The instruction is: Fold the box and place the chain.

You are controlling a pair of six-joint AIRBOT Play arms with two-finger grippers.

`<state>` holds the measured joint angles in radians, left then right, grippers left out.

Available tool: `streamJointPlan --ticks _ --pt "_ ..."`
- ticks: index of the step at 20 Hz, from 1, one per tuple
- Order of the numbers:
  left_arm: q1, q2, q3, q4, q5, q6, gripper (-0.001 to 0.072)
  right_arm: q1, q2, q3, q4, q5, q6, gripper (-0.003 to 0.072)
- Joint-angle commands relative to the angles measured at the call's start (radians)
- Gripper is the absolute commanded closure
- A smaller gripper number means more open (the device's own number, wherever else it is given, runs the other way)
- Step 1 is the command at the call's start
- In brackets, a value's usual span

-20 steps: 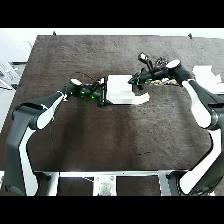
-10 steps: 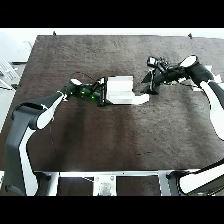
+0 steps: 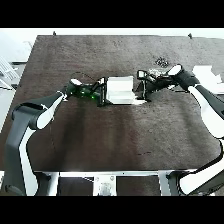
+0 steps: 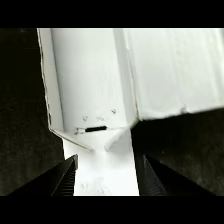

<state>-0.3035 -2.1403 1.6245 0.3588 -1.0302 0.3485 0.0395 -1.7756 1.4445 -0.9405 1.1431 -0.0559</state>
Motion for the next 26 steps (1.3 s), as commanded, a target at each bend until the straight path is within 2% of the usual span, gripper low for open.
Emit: streamJointPlan --ticks 1,4,5,6,9,12,18,21,26 --pt "0.0 -0.001 0.0 0.0 0.0 0.0 0.0434 0.016 -0.01 -0.002 0.0 -0.025 -0.008 0.0205" --pt "0.0 -0.001 0.0 0.0 0.0 0.0 0.0434 0.016 -0.009 -0.002 0.009 -0.024 -0.005 0.0216" --pt "0.0 -0.001 0.0 0.0 0.0 0.0 0.0434 0.017 -0.009 -0.002 0.01 -0.024 -0.005 0.0331" --pt "0.0 -0.001 0.0 0.0 0.0 0.0 0.0434 0.022 -0.01 -0.002 0.021 -0.024 -0.005 0.0409" --pt "0.0 -0.001 0.0 0.0 0.0 0.0 0.0434 0.046 -0.01 -0.003 0.069 -0.006 -0.005 0.0413" --pt "0.0 -0.001 0.0 0.0 -0.001 0.0 0.0434 0.08 -0.01 -0.007 0.071 -0.007 -0.005 0.0475" --pt "0.0 -0.001 0.0 0.0 -0.001 0.0 0.0434 0.084 -0.014 -0.011 0.072 -0.01 -0.005 0.0457" --pt "0.0 -0.001 0.0 0.0 -0.002 0.0 0.0434 0.076 -0.014 -0.011 0.069 -0.01 -0.005 0.0232" --pt "0.0 -0.001 0.0 0.0 -0.002 0.0 0.0434 0.075 -0.014 -0.011 0.038 -0.011 -0.006 0.0231"
